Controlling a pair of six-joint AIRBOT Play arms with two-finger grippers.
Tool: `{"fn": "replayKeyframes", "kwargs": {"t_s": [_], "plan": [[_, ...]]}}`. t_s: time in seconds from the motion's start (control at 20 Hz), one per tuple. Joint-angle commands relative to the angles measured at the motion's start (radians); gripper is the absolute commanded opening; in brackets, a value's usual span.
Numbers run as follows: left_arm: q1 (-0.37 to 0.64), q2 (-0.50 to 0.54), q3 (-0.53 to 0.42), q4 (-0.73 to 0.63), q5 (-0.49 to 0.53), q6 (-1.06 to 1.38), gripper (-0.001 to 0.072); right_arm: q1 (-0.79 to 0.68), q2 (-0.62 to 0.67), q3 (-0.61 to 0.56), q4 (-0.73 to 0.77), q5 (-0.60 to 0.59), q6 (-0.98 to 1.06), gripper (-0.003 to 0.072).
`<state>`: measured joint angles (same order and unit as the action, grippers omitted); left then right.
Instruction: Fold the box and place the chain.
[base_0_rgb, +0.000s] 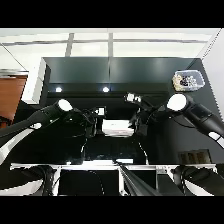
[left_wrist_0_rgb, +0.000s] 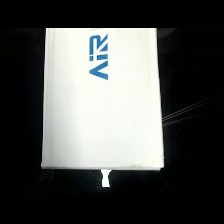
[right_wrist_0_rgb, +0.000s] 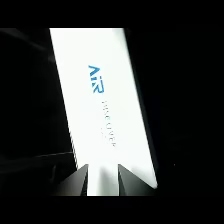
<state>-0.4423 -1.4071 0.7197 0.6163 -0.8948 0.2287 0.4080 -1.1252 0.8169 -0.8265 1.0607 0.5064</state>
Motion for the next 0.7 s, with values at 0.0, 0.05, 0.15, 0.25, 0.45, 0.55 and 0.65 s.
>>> {"fn": "replayKeyframes", "kwargs": {"t_s": [0.0,0.05,0.15,0.25,0.45,0.55,0.65], "plan": [[0.0,0.0,0.001,0.0,0.003,-0.001,0.0348,-0.085,0.064,0.016,0.03,0.035,0.2,0.0203],[0.0,0.0,0.001,0.0,0.003,-0.001,0.0347,-0.122,0.069,0.014,0.055,0.076,0.268,0.0161],[0.0,0.0,0.001,0.0,0.004,-0.001,0.0347,-0.17,0.069,-0.05,0.19,0.114,0.365,0.0015],[0.0,0.0,0.001,0.0,0.004,-0.001,0.0348,-0.159,0.068,-0.16,0.443,0.086,0.368,0.0015],[0.0,0.0,0.001,0.0,0.004,-0.001,0.0348,-0.058,0.063,-0.262,0.623,-0.143,0.415,0.0015],[0.0,0.0,0.001,0.0,0.004,-0.001,0.0348,-0.014,0.034,-0.263,0.612,-0.176,0.426,0.0015],[0.0,0.0,0.001,0.0,0.004,-0.001,0.0348,0.003,-0.013,-0.264,0.599,-0.175,0.439,0.0015]]}}
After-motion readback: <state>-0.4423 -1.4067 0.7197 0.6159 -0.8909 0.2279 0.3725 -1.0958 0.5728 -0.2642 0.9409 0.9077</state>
